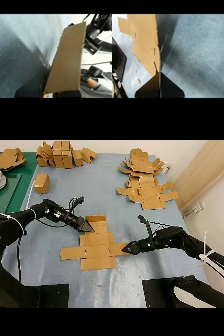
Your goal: Fold the box.
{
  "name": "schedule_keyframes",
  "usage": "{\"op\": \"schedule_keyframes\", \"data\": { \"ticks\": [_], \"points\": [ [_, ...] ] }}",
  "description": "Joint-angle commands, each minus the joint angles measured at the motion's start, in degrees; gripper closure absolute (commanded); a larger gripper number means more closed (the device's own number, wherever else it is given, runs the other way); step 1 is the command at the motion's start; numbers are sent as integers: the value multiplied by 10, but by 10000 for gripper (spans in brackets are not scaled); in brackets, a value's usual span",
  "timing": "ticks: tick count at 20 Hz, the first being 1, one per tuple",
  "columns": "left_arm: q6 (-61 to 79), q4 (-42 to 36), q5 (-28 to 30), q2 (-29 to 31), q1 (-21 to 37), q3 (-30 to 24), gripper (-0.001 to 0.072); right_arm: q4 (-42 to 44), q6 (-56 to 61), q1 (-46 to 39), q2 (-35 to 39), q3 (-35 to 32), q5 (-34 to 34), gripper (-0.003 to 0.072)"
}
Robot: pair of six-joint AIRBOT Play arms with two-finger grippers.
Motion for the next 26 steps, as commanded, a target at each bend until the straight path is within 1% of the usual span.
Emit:
{"op": "schedule_keyframes", "data": {
  "ticks": [1, 2, 9, 10, 11, 12, 14, 16, 19, 21, 24, 26],
  "points": [
    [8, 0, 26, 0, -2, 2, 558, -6, 3, 0, 0, 0, 0, 685],
    [12, 0, 26, 0, -2, 2, 696, -9, 3, 0, 0, 0, 0, 685],
    [26, -1, 35, 0, -1, 2, 695, -10, 3, 0, 0, 0, 5, 680],
    [33, -5, 35, 0, -2, 2, 695, -10, 3, 0, 0, 0, 14, 595],
    [46, -16, 33, 0, -3, 2, 696, -10, 6, 0, 0, 0, 27, 397],
    [60, -29, 33, 3, -6, 1, 696, -14, 24, 0, 0, 2, 46, 275],
    [87, -43, 38, 23, -17, 1, 697, -34, 61, -8, 0, 14, 65, 272],
    [106, -37, 52, 61, -37, -2, 697, -67, 102, -31, 1, 39, 62, 272],
    [137, -36, 101, 129, -67, -27, 697, -99, 143, -82, 2, 88, 48, 272],
    [165, -39, 151, 170, -85, -54, 697, -99, 155, -115, 4, 116, 37, 273],
    [234, -47, 260, 241, -114, -111, 697, -99, 172, -139, 18, 140, 30, 273],
    [315, -96, 323, 287, -134, -158, 697, -97, 177, -140, 29, 142, 31, 273]
  ]
}}
